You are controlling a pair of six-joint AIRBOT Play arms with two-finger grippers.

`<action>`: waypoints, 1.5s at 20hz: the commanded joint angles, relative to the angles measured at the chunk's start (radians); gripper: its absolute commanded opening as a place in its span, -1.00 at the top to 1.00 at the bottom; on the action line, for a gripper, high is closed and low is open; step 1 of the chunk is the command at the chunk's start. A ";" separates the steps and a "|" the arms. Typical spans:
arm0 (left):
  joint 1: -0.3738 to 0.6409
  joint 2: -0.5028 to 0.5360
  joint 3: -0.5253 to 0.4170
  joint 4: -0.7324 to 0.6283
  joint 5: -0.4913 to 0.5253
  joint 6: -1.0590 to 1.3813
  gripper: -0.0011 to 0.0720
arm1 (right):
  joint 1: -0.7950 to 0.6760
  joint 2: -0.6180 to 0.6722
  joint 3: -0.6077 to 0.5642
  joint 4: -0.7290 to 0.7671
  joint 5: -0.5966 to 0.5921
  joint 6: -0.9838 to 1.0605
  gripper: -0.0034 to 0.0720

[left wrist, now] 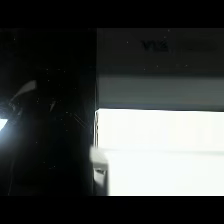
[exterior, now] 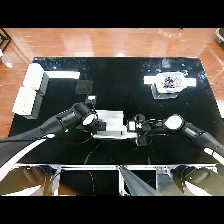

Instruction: Fold the box and place the chain.

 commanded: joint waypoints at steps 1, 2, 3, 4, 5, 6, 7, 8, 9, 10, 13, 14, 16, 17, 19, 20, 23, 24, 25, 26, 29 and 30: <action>0.002 -0.002 -0.009 -0.014 0.021 0.002 0.92 | 0.033 -0.011 0.001 0.026 -0.029 -0.014 -0.51; 0.002 -0.002 -0.009 -0.014 0.019 0.002 0.92 | 0.033 -0.013 0.001 0.029 -0.027 -0.014 -0.51; 0.001 -0.002 -0.009 -0.015 0.020 0.002 0.92 | 0.033 -0.014 0.001 0.029 -0.021 -0.014 -0.50; 0.001 -0.002 -0.009 -0.015 0.020 0.002 0.92 | 0.034 -0.014 0.001 0.032 -0.018 -0.014 -0.50; 0.001 -0.002 -0.009 -0.015 0.020 0.002 0.92 | 0.034 -0.014 0.001 0.038 -0.018 -0.014 -0.45; 0.001 -0.002 -0.009 -0.018 0.020 0.002 0.91 | 0.034 -0.015 0.001 0.053 -0.018 -0.013 -0.13; 0.001 -0.002 -0.009 -0.023 0.020 0.002 0.92 | 0.034 -0.018 0.001 0.071 -0.018 -0.011 -0.03; 0.001 -0.002 -0.009 -0.023 0.020 0.002 0.92 | 0.034 -0.023 0.001 0.087 -0.018 -0.010 -0.03; 0.001 -0.002 -0.009 -0.026 0.020 0.002 0.92 | 0.034 -0.029 0.001 0.099 -0.018 -0.010 -0.03; 0.001 -0.002 -0.009 -0.026 0.020 0.002 0.92 | 0.036 -0.033 0.001 0.100 -0.026 0.001 -0.02; 0.001 -0.003 -0.009 -0.026 0.021 0.002 0.92 | 0.072 -0.042 0.001 0.100 -0.092 0.036 0.30; 0.001 -0.003 -0.009 -0.026 0.022 0.002 0.92 | 0.086 -0.046 0.001 0.104 -0.101 0.035 0.38; 0.001 -0.003 -0.009 -0.029 0.023 0.002 0.92 | 0.114 -0.056 0.001 0.133 -0.132 0.051 0.38; 0.001 -0.003 -0.009 -0.030 0.024 0.002 0.92 | 0.123 -0.058 0.001 0.150 -0.152 0.054 0.38; 0.000 -0.003 -0.009 -0.031 0.024 0.002 0.92 | 0.128 -0.060 0.001 0.191 -0.191 0.054 0.39; 0.000 -0.003 -0.009 -0.030 0.024 0.002 0.92 | 0.128 -0.060 0.001 0.214 -0.204 0.054 0.39; 0.000 -0.005 -0.009 -0.037 0.024 0.002 0.92 | 0.129 -0.060 0.001 0.235 -0.205 0.054 0.38; 0.001 -0.005 -0.009 -0.044 0.024 0.002 0.92 | 0.132 -0.060 0.001 0.235 -0.206 0.054 0.38; 0.000 -0.005 -0.009 -0.045 0.027 0.002 0.92 | 0.133 -0.061 0.001 0.236 -0.204 0.054 0.38; 0.001 -0.005 -0.009 -0.048 0.028 0.002 0.92 | 0.133 -0.064 0.001 0.237 -0.200 0.054 0.38; 0.000 -0.005 -0.009 -0.048 0.028 0.002 0.92 | 0.133 -0.085 0.001 0.235 -0.197 0.053 0.38; 0.000 -0.005 -0.009 -0.049 0.028 0.002 0.92 | 0.133 -0.088 0.001 0.235 -0.197 0.053 0.38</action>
